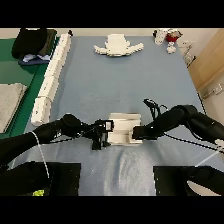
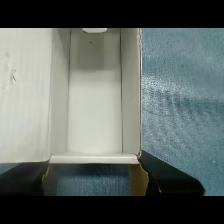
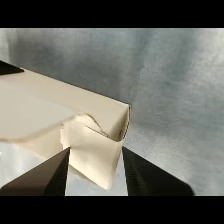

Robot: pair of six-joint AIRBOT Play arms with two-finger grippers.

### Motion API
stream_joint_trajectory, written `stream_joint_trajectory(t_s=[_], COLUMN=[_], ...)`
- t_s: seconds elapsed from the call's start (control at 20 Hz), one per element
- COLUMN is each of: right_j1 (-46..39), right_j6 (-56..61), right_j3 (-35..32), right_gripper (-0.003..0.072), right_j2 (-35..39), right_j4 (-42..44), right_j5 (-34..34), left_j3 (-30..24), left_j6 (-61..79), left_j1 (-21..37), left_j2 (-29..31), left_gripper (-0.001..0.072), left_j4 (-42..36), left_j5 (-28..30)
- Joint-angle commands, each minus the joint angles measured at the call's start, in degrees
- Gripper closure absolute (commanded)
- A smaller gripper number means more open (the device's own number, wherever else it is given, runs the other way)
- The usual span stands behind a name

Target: Fold the box.

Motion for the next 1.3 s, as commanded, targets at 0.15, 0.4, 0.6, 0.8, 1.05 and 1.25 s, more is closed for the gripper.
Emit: stream_joint_trajectory(t_s=[0.15, 0.4, 0.6, 0.8, 1.05, 1.25], right_j1=[14.9, 19.3, 19.3, 19.4, 19.4, 19.4], right_j6=[28.6, 37.6, 38.2, 38.7, 38.8, 38.8], right_j3=[13.2, 17.4, 17.4, 17.4, 17.4, 17.4], right_gripper=[0.019, 0.019, 0.0284, 0.0677, 0.0682, 0.0366], right_j2=[-10.4, -17.6, -18.2, -18.2, -18.2, -18.0], right_j4=[-21.6, -30.2, -30.1, -29.2, -29.0, -29.0], right_j5=[-8.1, -14.9, -14.7, -14.3, -14.3, -15.0], left_j3=[0.0, 0.0, 0.0, 0.0, 0.0, 0.0], left_j6=[0.0, 0.0, 0.0, 0.0, 0.0, 0.0], left_j1=[0.0, 0.0, 0.0, 0.0, 0.0, 0.0], left_j2=[0.0, 0.0, 0.0, 0.0, 0.0, 0.0], left_gripper=[0.0299, 0.0299, 0.03, 0.03, 0.03, 0.03], left_j4=[0.0, 0.0, 0.0, 0.0, 0.0, 0.0], left_j5=[0.0, 0.0, 0.0, 0.0, 0.0, 0.0])
